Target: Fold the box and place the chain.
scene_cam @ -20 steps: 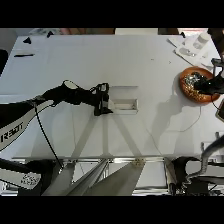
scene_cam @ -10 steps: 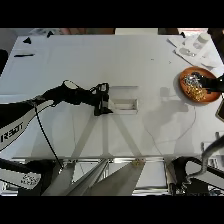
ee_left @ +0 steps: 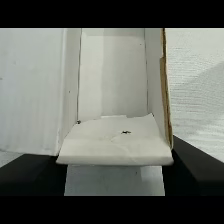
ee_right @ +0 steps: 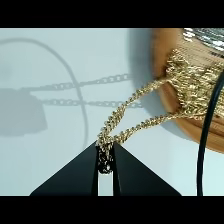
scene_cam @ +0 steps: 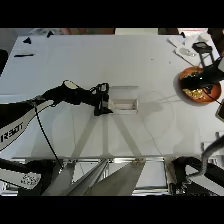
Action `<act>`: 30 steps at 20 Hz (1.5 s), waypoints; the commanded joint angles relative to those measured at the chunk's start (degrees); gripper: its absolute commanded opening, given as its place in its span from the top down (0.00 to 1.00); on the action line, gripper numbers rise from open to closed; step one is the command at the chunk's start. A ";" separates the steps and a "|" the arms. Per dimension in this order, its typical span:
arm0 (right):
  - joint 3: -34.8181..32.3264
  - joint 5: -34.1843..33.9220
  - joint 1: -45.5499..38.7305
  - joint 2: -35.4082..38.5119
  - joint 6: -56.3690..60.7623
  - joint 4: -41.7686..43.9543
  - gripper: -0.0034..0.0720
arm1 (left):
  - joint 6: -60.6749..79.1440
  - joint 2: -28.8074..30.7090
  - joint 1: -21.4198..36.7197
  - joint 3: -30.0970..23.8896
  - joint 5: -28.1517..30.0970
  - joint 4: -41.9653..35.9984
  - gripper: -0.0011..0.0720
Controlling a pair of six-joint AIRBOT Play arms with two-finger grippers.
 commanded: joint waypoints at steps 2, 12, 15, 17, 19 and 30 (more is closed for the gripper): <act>-0.02 1.97 11.91 0.24 0.83 0.72 0.94 | 0.02 -0.02 0.00 0.02 0.02 0.00 0.55; -0.02 -4.52 31.04 -0.24 4.57 1.31 0.94 | 0.02 -0.02 0.00 0.02 0.02 0.00 0.55; -0.02 -7.52 33.44 -2.08 5.14 4.98 0.94 | 0.02 -0.02 0.00 0.02 0.02 0.00 0.55; -0.02 -9.01 35.15 -3.34 5.11 8.20 0.94 | 0.02 -0.02 0.00 0.02 0.02 0.00 0.55; -0.02 -10.16 37.05 -4.35 5.11 8.57 0.94 | 0.02 -0.02 0.00 0.02 0.02 0.00 0.55; -0.02 -20.63 40.09 -8.39 4.68 9.86 0.94 | 0.02 -0.02 0.00 0.02 0.02 0.00 0.55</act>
